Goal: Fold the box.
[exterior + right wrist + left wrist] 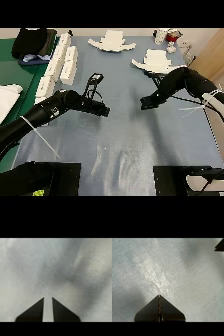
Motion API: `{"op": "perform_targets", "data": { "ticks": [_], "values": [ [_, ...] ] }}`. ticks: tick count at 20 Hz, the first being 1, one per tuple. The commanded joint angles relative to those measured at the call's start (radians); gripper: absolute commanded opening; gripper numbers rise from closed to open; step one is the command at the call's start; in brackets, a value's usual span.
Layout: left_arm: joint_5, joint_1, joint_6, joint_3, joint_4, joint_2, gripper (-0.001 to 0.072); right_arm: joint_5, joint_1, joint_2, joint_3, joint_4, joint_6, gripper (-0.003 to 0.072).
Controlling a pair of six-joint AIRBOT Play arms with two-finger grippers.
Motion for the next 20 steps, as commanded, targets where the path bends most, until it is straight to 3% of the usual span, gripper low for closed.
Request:
{"op": "perform_targets", "data": {
  "ticks": [1,5,7,10,15,20],
  "values": [
    [0.001,0.0,0.0,0.0,0.0,0.0,0.0014,0.087,-0.041,-0.018,0.079,-0.124,0.283,0.0245],
    [0.0,0.0,0.0,-0.001,0.0,0.0,0.0014,0.038,-0.251,-0.173,0.406,-0.267,0.352,0.0245],
    [0.001,0.0,0.0,-0.001,0.0,0.0,0.0014,-0.007,-0.371,-0.302,0.596,-0.262,0.389,0.0245],
    [0.0,0.0,0.0,-0.001,0.0,0.0,0.0014,0.011,-0.483,-0.473,0.79,-0.195,0.393,0.0245],
    [0.0,0.0,0.0,-0.001,0.0,0.0,0.0014,0.092,-0.543,-0.684,0.939,0.05,0.364,0.0245],
    [0.0,0.0,0.0,-0.001,0.0,0.0,0.0014,0.18,-0.533,-0.779,0.952,0.171,0.346,0.0244]
  ]
}}
